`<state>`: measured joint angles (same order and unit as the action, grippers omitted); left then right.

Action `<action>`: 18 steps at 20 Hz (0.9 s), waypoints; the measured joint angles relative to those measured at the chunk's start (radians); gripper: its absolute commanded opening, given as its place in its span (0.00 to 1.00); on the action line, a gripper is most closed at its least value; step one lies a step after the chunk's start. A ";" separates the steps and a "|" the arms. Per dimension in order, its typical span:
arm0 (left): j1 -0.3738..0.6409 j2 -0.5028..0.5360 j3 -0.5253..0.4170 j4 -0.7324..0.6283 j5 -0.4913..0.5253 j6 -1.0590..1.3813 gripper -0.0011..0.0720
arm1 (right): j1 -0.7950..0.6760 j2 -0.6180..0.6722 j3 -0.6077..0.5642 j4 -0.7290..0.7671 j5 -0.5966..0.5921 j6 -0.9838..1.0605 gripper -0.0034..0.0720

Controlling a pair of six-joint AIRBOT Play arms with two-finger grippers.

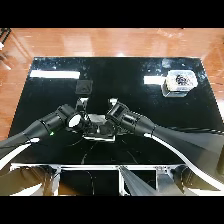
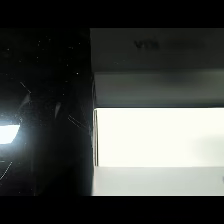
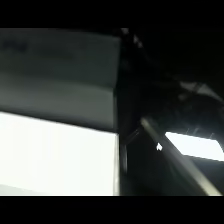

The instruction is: Fold the box and place the chain.

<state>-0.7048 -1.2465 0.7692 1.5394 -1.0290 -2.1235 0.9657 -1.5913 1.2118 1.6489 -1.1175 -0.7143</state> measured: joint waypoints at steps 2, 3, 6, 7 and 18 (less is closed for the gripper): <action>0.000 0.000 0.000 0.000 0.000 -0.001 0.05 | 0.000 0.001 0.000 -0.014 -0.017 0.004 0.63; 0.000 0.000 0.000 0.000 -0.001 -0.004 0.05 | 0.000 0.003 0.000 -0.019 -0.025 0.005 0.63; 0.000 0.000 0.000 -0.001 -0.002 -0.005 0.05 | 0.000 0.018 0.000 -0.022 -0.034 0.008 0.49; 0.000 0.000 0.000 -0.001 -0.002 -0.005 0.05 | 0.000 0.021 0.000 -0.025 -0.034 0.010 0.49; 0.000 0.000 0.000 -0.004 -0.003 -0.008 0.05 | 0.001 0.006 0.000 -0.027 -0.019 0.026 0.31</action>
